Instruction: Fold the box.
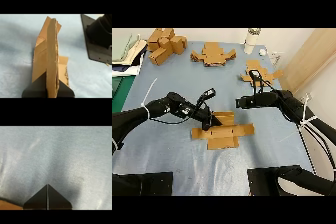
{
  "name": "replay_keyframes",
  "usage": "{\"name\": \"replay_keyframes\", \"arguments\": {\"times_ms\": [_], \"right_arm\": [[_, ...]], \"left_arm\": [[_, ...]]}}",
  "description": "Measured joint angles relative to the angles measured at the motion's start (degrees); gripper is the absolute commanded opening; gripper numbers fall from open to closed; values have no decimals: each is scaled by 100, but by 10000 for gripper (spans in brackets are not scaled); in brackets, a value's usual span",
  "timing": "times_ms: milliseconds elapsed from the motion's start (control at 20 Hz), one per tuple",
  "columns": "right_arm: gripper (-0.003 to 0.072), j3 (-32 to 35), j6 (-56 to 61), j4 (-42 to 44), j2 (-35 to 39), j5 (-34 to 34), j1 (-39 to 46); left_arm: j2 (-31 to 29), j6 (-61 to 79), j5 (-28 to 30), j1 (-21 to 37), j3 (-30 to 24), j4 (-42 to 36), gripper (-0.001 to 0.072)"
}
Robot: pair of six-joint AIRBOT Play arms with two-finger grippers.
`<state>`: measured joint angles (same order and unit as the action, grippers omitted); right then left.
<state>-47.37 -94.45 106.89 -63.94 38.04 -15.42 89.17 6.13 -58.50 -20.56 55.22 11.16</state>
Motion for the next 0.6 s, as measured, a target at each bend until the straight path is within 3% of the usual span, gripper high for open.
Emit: {"name": "replay_keyframes", "arguments": {"times_ms": [300,600], "right_arm": [[19,0,4,0,-85,-7,0],[19,0,4,87,-319,-15,-2]], "left_arm": [[0,-173,-662,243,0,-7,12],[151,-407,-739,518,7,-35,12]]}}
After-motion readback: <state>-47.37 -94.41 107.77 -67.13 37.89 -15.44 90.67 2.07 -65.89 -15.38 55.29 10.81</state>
